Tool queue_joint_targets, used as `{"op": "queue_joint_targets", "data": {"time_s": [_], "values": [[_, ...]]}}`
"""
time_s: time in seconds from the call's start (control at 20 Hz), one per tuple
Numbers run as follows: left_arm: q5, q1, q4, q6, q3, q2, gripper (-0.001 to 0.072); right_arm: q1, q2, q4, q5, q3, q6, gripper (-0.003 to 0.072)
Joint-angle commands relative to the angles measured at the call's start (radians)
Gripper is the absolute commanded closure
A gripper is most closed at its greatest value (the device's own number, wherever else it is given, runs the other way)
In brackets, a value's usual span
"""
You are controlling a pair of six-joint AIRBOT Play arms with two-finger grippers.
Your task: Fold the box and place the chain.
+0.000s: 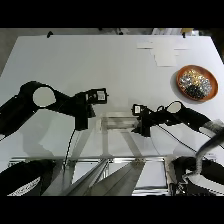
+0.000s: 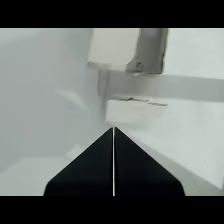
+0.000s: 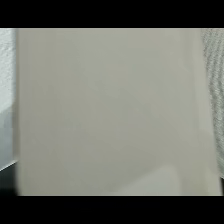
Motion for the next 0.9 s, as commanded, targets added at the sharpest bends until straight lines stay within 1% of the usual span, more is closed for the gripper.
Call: {"op": "queue_joint_targets", "data": {"time_s": [0.0, 0.05, 0.15, 0.2, 0.35, 0.45, 0.5, 0.6, 0.75, 0.85], "values": [[-0.008, -0.056, -0.06, -0.01, 0.0, -0.039, 0.0708, -0.001, 0.001, 0.0, 0.0, 0.001, 0.0, 0.039], [0.009, -0.076, -0.074, -0.004, 0.0, -0.055, 0.0708, -0.001, 0.001, 0.0, 0.0, 0.001, 0.0, 0.039], [0.093, -0.103, -0.126, 0.021, 0.0, -0.09, 0.0708, -0.001, 0.001, 0.0, 0.0, 0.001, 0.0, 0.039], [0.154, -0.108, -0.162, 0.037, 0.0, -0.108, 0.0708, -0.001, 0.001, -0.001, 0.0, 0.001, 0.0, 0.039], [0.393, -0.106, -0.266, 0.041, 0.0, -0.173, 0.0708, -0.001, 0.001, 0.0, 0.001, 0.001, 0.0, 0.039], [0.512, -0.104, -0.302, 0.019, 0.0, -0.221, 0.0708, -0.001, 0.001, 0.0, 0.0, 0.001, 0.0, 0.039], [0.549, -0.105, -0.311, -0.002, 0.0, -0.246, 0.0708, -0.001, 0.001, 0.0, 0.0, 0.001, 0.0, 0.039], [0.581, -0.104, -0.311, -0.057, 0.0, -0.292, 0.0708, -0.001, 0.001, 0.0, 0.0, 0.001, 0.0, 0.039], [0.567, -0.105, -0.311, -0.109, 0.0, -0.36, 0.0708, -0.001, 0.001, 0.0, 0.0, 0.001, 0.0, 0.039], [0.552, -0.105, -0.311, -0.109, -0.001, -0.387, 0.0708, -0.001, 0.001, 0.0, 0.0, 0.001, 0.0, 0.039]]}}
